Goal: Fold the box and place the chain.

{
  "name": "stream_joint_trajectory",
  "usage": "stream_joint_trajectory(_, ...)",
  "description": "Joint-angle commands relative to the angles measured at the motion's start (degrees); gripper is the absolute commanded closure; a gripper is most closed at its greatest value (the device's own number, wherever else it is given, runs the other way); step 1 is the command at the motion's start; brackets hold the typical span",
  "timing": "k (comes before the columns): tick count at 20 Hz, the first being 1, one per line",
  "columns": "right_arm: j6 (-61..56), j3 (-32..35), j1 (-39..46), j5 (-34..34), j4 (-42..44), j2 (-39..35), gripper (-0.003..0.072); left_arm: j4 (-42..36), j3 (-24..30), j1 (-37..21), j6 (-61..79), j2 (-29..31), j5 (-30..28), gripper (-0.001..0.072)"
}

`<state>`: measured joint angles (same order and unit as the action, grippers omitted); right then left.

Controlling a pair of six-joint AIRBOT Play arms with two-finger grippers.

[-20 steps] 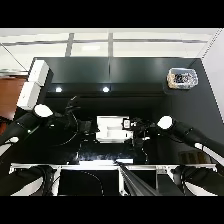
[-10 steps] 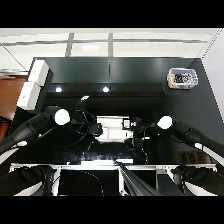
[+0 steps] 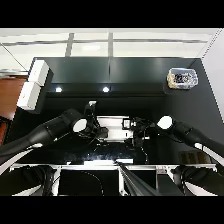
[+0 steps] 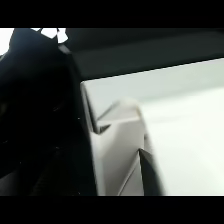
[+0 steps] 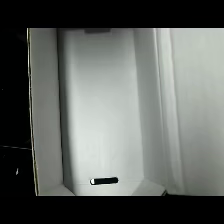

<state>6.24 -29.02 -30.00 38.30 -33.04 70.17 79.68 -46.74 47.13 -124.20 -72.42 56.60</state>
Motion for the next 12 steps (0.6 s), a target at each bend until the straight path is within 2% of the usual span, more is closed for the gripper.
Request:
stream_joint_trajectory(1,0.0,0.0,0.0,0.0,0.0,0.0,0.0321,2.3,-3.7,1.1,-3.8,-4.2,3.7,0.0154)
stream_joint_trajectory(5,0.0,0.0,0.0,0.0,0.0,0.0,0.0321,2.3,-5.5,1.1,-5.4,-5.6,3.8,0.0162)
stream_joint_trajectory(6,0.0,0.0,0.0,0.0,0.0,0.0,0.0321,2.3,-5.7,1.1,-5.4,-6.0,4.3,0.0239)
stream_joint_trajectory(7,0.0,0.0,0.0,0.0,0.0,0.0,0.0321,2.3,-6.1,1.1,-5.5,-6.7,5.4,0.0268)
stream_joint_trajectory(9,0.0,0.0,0.0,0.0,0.0,0.0,0.0321,2.3,-7.1,1.1,-5.5,-8.3,7.1,0.0270)
stream_joint_trajectory(11,0.0,0.0,0.0,0.0,0.0,0.0,0.0321,2.3,-7.5,1.1,-5.6,-8.8,7.0,0.0345)
stream_joint_trajectory(12,0.0,0.0,0.0,0.0,0.0,0.0,0.0321,2.3,-7.5,1.1,-5.6,-8.8,6.9,0.0358)
